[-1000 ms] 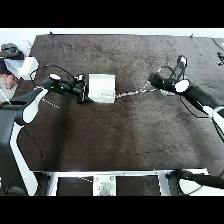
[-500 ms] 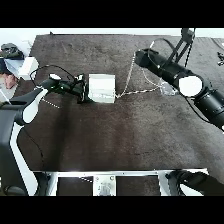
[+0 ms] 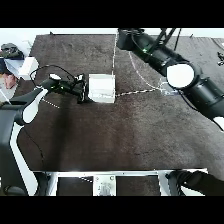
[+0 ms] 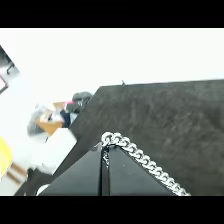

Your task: Fold the box and place the chain.

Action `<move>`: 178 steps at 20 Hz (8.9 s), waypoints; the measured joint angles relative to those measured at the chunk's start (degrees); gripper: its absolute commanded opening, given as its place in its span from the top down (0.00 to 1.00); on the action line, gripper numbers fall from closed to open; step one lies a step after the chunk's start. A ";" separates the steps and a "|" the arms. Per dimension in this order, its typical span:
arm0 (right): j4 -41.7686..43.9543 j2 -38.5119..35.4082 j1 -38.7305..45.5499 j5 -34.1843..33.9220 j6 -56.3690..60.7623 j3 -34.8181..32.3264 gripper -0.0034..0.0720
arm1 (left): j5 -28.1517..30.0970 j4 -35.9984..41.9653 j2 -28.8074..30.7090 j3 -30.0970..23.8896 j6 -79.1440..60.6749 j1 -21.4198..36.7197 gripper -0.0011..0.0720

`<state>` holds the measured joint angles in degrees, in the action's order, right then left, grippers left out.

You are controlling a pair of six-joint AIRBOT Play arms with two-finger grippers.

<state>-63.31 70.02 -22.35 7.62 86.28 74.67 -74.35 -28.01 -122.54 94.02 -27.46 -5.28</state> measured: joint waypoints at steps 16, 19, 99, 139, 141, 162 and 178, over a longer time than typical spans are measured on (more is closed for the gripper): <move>-0.09 16.22 0.76 16.90 0.46 -0.74 0.48 | 0.00 0.00 0.00 0.00 -0.02 0.00 0.43; -1.46 9.99 7.30 19.19 0.96 -7.96 0.48 | 0.00 0.02 0.00 0.00 -0.02 0.00 0.43; 1.36 7.58 30.45 0.68 8.98 -27.87 0.45 | 0.00 0.02 0.00 0.00 -0.02 0.00 0.43; -3.54 20.50 33.88 9.11 14.03 -15.63 0.57 | 0.00 0.02 0.00 0.00 -0.02 0.00 0.43; -3.67 21.05 34.71 9.57 14.03 -15.63 0.57 | 0.00 0.00 0.00 0.00 -0.02 0.00 0.43; -1.14 15.58 24.15 -6.80 13.92 -15.56 0.97 | 0.00 0.00 0.00 0.00 0.00 0.00 0.43; -9.11 3.54 -0.83 -12.11 12.28 -8.92 0.98 | 0.00 0.02 0.00 0.00 -0.02 0.00 0.43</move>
<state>-72.42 73.56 -23.18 -4.49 98.56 65.76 -74.35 -27.99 -122.54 94.02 -27.49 -5.28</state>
